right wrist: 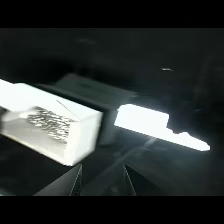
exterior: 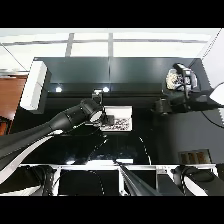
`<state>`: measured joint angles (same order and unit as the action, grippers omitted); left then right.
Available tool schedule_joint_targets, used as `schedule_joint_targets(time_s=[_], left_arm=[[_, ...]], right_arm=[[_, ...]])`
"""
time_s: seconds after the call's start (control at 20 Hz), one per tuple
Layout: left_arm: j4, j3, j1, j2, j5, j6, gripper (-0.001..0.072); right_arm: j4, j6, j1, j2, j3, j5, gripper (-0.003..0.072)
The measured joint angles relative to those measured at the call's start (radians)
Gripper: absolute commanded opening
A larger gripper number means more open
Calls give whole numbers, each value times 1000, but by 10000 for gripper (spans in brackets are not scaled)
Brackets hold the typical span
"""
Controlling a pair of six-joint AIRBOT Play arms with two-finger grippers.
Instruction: Fold the box and place the chain.
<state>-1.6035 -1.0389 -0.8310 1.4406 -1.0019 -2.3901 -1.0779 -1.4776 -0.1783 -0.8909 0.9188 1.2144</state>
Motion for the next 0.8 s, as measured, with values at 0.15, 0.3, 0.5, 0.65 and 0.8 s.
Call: schedule_joint_targets(time_s=[0.15,0.3,0.5,0.65,0.8], left_arm=[[1,0,3,0,-1,0,70],[34,-7,11,0,-22,-3,514],[42,-27,16,-43,-86,26,516],[-27,-18,28,-147,-177,118,501],[-129,41,106,-286,-284,246,501]], right_arm=[[-47,-4,16,41,-9,18,305],[-78,-3,23,56,-29,26,305],[-99,-3,26,62,-43,7,305],[-105,-3,26,64,-47,-18,305],[-108,0,26,64,-48,-37,306]])
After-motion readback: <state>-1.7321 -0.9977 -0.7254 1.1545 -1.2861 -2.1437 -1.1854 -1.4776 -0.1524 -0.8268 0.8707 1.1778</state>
